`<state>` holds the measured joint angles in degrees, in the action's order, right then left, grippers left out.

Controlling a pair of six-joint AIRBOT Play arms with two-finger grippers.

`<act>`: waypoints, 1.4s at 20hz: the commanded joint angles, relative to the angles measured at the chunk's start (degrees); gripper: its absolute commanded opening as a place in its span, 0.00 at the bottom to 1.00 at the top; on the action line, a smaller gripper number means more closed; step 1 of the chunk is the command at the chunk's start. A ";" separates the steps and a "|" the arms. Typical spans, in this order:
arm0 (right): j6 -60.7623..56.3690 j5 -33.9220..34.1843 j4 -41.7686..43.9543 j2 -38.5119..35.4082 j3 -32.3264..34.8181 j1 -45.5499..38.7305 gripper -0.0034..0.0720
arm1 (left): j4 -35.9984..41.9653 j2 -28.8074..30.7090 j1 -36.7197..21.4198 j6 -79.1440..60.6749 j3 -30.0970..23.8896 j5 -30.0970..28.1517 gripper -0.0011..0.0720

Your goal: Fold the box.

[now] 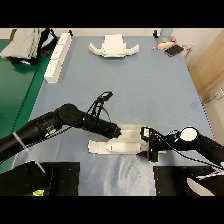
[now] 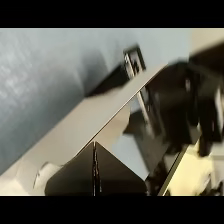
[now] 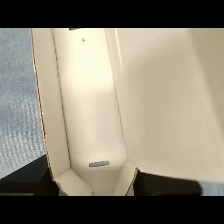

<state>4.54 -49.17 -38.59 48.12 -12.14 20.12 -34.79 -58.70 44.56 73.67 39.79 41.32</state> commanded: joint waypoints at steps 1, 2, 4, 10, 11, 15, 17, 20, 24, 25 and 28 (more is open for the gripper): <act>-0.02 0.00 0.02 0.02 -0.04 -0.02 0.72 | 6.78 -7.43 -3.69 1.90 2.16 -4.20 0.04; 0.00 0.00 0.02 0.02 -0.04 -0.02 0.72 | 6.54 -9.05 -4.68 3.21 2.16 -2.49 0.04; 0.00 0.00 0.02 0.02 -0.04 0.00 0.72 | 6.51 -12.17 -5.11 4.15 2.16 1.09 0.04; 0.00 0.00 0.00 0.02 -0.04 -0.02 0.72 | 7.48 -19.12 -2.80 4.20 2.16 3.76 0.04; 0.00 0.00 0.02 0.02 -0.04 0.00 0.72 | 7.76 -19.56 -2.34 4.11 2.16 3.91 0.04; 0.00 0.00 0.02 0.02 -0.04 0.00 0.72 | 7.82 -19.50 -2.19 2.71 2.47 2.91 0.04; 0.00 0.00 0.00 0.02 -0.04 -0.02 0.72 | 7.85 -18.71 -2.86 -0.44 4.02 3.87 0.04; 0.00 0.00 0.00 0.02 -0.04 0.00 0.72 | 7.54 -11.63 -6.16 -5.09 5.88 5.33 0.04; 0.00 0.00 0.00 0.02 -0.04 -0.02 0.72 | -3.98 2.93 -11.41 -2.95 5.79 6.29 0.04; 0.00 0.00 0.02 0.02 -0.04 -0.02 0.72 | -9.31 6.29 -11.78 -0.48 5.66 7.10 0.04; 0.00 0.02 0.00 0.02 -0.04 -0.02 0.72 | -20.41 13.14 -11.67 3.72 3.30 10.80 0.04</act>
